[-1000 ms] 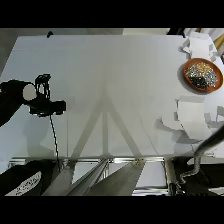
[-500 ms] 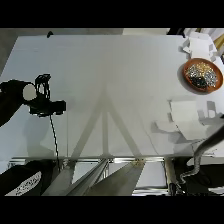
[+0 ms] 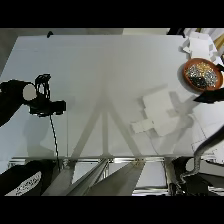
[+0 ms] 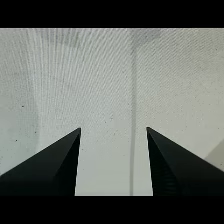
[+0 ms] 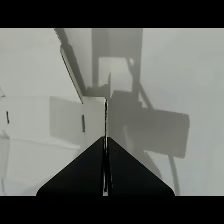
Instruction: Fold the box and place the chain.
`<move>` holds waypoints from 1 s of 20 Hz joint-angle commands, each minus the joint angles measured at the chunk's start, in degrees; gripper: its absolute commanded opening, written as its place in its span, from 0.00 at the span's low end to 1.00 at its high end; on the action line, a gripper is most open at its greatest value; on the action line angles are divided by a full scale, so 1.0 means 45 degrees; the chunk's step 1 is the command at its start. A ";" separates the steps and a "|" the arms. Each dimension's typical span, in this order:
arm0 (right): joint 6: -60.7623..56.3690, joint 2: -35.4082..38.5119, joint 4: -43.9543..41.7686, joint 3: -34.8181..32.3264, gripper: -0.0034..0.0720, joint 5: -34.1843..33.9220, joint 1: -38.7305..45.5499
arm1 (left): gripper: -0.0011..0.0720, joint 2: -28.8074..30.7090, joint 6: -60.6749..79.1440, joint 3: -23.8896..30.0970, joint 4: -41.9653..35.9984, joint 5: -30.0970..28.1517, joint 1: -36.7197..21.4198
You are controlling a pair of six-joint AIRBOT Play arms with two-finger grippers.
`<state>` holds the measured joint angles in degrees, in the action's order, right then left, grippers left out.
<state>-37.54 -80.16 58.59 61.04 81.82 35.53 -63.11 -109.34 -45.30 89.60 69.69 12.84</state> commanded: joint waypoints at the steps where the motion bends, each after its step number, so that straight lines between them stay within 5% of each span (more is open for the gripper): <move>1: 0.0364 0.2254 -0.1739 -0.2599 0.06 -0.1787 -0.1452 | 0.64 -0.0005 0.0005 0.0000 0.0000 -0.0005 0.0010; 9: -0.1579 0.9238 -0.2633 -0.8252 0.06 -0.6368 -0.4391 | 0.64 0.0000 0.0005 0.0000 0.0000 -0.0005 0.0010; 13: -0.3410 1.2080 -0.2603 -0.9816 0.06 -0.7033 -0.5202 | 0.64 0.0000 0.0005 0.0000 0.0000 -0.0010 0.0010; 20: -0.4673 1.2905 -0.2205 -1.0749 0.06 -0.7184 -0.6518 | 0.64 -0.0010 0.0015 0.0000 -0.0243 -0.0019 0.0024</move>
<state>-56.21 -23.53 48.31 13.98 50.68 8.67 -63.11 -109.34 -45.30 89.45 68.29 12.91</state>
